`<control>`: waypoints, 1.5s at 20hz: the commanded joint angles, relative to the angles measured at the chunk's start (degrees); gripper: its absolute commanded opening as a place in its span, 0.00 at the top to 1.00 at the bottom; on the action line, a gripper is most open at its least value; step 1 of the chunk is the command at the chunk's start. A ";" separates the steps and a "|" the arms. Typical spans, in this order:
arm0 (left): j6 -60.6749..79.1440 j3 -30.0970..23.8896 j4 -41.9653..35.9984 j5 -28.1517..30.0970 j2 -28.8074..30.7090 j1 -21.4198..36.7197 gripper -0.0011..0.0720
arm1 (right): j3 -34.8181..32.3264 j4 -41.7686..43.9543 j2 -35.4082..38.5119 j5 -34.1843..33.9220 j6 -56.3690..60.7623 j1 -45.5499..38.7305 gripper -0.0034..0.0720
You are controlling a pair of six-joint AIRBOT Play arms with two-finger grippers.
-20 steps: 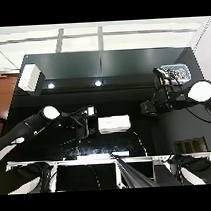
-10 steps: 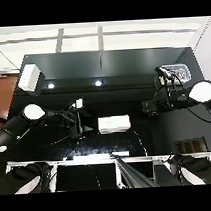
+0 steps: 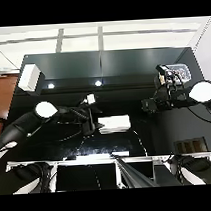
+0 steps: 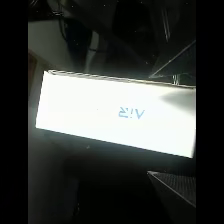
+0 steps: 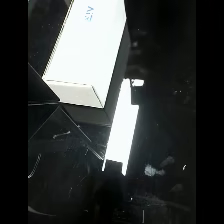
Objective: Fold the box and place the chain.
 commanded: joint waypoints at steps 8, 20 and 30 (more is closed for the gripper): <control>0.02 2.21 -0.76 10.64 -6.60 -9.29 0.01 | 0.04 0.00 0.02 -0.46 0.02 -0.02 0.92; 0.07 3.30 -0.07 8.39 -9.18 -9.38 0.01 | 0.04 0.07 0.02 -1.05 0.04 -0.02 0.92; 1.49 3.32 -0.11 10.16 -12.57 -9.77 0.01 | 0.02 0.07 0.00 -1.05 0.04 -0.02 0.92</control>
